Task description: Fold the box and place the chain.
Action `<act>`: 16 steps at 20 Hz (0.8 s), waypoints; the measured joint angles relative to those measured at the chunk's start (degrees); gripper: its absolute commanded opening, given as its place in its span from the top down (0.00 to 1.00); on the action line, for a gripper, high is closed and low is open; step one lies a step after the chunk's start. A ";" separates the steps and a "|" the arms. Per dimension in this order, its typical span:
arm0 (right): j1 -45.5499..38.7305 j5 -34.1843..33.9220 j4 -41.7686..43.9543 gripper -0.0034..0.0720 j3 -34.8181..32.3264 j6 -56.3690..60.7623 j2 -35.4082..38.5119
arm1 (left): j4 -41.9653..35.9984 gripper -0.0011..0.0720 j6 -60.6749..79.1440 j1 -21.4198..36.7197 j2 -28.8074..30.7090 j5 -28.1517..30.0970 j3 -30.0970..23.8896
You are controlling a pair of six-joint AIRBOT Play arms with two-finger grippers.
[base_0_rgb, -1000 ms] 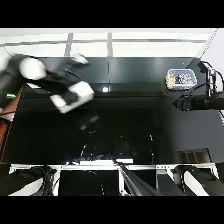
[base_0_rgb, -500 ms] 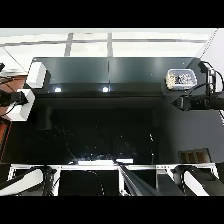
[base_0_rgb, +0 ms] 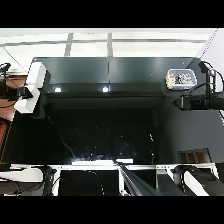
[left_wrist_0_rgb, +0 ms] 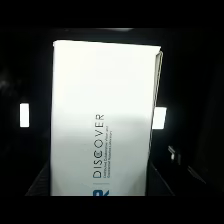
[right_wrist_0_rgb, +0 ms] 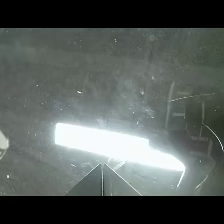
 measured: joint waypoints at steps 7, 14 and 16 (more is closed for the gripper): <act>0.00 -0.70 0.11 0.93 0.00 1.22 0.00 | -5.03 0.01 -0.02 -0.20 -4.15 3.19 4.94; 1.99 -3.69 0.07 0.93 -0.35 1.46 0.00 | -6.19 0.95 -5.70 -2.62 -1.99 -7.56 21.86; 4.72 -7.63 0.09 0.93 -1.53 1.44 0.00 | -7.23 0.95 -8.28 -5.38 0.37 -11.32 24.28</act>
